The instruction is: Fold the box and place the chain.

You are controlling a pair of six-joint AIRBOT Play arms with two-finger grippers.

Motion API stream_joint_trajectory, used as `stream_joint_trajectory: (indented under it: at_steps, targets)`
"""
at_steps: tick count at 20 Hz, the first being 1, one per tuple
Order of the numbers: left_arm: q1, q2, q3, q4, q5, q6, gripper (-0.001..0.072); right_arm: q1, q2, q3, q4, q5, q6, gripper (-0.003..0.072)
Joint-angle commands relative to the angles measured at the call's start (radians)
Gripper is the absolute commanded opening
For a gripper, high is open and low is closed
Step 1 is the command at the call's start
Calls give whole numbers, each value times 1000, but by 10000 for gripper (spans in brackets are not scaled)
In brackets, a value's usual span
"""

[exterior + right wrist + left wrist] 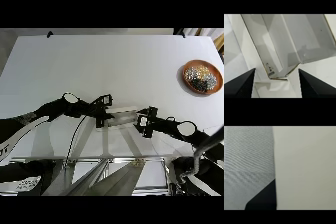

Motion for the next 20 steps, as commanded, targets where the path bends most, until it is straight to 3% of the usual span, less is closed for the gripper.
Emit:
stream_joint_trajectory:
  at_steps: [1, 9, 15, 20]
  targets:
    - [0, 1, 0, 0, -1, 0, 11, -48, -17, 19, 14, 77, -27, 597]
    - [0, 1, 0, 0, -1, 0, 11, -48, -68, 34, 89, 102, -138, 597]
    - [0, 1, 0, 0, -1, 0, 11, -123, -103, 76, 73, 221, -138, 597]
    - [0, 1, 0, 0, -1, 0, 11, -169, -103, 76, 46, 225, -138, 597]
